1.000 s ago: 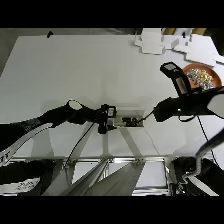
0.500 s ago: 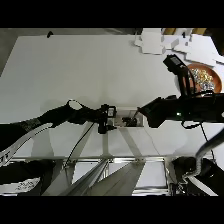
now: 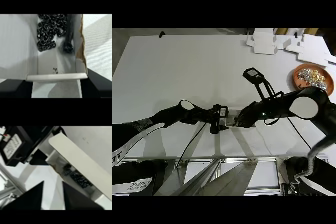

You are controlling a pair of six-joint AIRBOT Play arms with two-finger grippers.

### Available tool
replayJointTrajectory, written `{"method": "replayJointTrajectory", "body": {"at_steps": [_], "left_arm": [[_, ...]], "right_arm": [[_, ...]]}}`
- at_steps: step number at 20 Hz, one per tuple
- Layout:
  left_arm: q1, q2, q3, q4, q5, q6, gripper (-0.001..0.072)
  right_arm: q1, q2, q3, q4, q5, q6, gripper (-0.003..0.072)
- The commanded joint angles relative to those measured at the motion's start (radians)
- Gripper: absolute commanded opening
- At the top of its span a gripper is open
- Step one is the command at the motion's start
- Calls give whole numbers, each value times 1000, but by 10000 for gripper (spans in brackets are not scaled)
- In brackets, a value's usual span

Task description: Fold the box and place the chain.

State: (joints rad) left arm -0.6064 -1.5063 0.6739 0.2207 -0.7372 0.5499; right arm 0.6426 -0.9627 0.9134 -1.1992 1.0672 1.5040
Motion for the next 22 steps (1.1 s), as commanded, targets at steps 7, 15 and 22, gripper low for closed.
{"method": "replayJointTrajectory", "body": {"at_steps": [7, 15, 22], "left_arm": [[0, 0, 0, 0, 0, 0, 152], [0, 0, 0, 0, 0, 0, 152], [0, 0, 0, 0, 0, 0, 152]], "right_arm": [[-214, -15, 190, -326, 87, 13, 277], [-530, -185, 87, -351, 77, 14, 217], [-531, -337, 40, -352, 25, 7, 419]]}}
